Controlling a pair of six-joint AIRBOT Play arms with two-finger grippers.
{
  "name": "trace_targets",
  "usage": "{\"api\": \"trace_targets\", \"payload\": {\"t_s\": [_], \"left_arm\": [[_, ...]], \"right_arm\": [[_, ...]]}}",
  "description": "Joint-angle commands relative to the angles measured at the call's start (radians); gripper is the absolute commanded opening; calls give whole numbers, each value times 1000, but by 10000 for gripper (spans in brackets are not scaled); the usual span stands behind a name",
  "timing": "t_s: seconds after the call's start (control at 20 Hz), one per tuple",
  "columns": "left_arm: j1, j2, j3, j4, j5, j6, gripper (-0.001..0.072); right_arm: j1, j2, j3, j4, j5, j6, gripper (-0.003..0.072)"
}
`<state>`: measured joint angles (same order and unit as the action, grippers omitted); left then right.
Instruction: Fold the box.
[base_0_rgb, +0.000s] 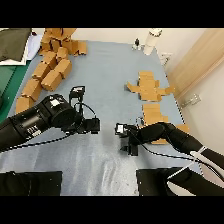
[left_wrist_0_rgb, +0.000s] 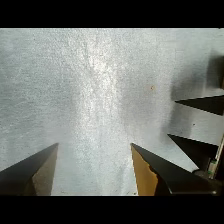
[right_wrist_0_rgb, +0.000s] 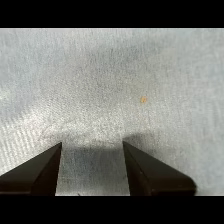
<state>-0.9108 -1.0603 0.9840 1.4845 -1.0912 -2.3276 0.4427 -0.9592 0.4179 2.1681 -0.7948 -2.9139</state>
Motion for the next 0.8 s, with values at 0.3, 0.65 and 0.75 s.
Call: {"api": "trace_targets", "payload": {"t_s": [0.3, 0.65, 0.75], "left_arm": [[0, 0, 1, 0, 0, 0, 685], [0, 0, 1, 0, 13, 0, 685], [1, 0, 1, 1, 78, 0, 685]], "right_arm": [[-5, -2, 0, -8, 24, 0, 564], [-4, -2, 0, 32, -27, 146, 564], [2, -3, 0, 43, -40, 355, 564]]}}
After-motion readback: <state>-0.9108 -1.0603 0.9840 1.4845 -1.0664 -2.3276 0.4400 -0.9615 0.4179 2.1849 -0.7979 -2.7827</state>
